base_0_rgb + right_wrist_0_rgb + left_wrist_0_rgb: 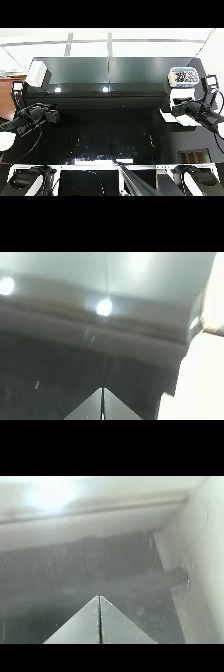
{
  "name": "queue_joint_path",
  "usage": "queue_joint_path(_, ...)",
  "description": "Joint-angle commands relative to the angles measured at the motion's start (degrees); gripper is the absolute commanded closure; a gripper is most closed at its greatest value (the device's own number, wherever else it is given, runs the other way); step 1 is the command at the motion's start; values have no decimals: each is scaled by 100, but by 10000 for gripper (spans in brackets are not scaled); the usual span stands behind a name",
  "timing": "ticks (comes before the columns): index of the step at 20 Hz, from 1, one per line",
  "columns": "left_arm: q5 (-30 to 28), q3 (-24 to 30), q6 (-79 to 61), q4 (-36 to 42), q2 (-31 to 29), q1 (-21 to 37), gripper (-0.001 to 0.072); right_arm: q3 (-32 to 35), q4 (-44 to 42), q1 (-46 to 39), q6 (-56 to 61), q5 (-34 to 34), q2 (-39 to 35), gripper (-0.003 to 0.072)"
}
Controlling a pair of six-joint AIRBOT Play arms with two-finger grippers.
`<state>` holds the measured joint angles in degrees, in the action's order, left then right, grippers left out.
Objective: Fold the box and place the chain.
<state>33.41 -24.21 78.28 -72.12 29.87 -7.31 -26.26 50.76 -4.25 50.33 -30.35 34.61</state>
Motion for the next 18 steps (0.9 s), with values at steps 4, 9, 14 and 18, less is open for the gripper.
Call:
queue_joint_path(4, -1375, 48, 0, 693, 470, -7, 671, 2, -1799, 7, 20, 903, -4, 679)
queue_joint_path(9, -544, -44, -55, 1086, 1537, -149, 1, 2, -1882, 7, 31, 791, 339, -29)
queue_joint_path(14, 295, -262, 343, 905, 1943, -66, 1, -1558, 94, -1611, 1853, -13, 2249, -22)
queue_joint_path(18, 678, -474, 343, 811, 1943, -2, 1, -4129, 822, -4061, 2629, -2520, 4424, -23)
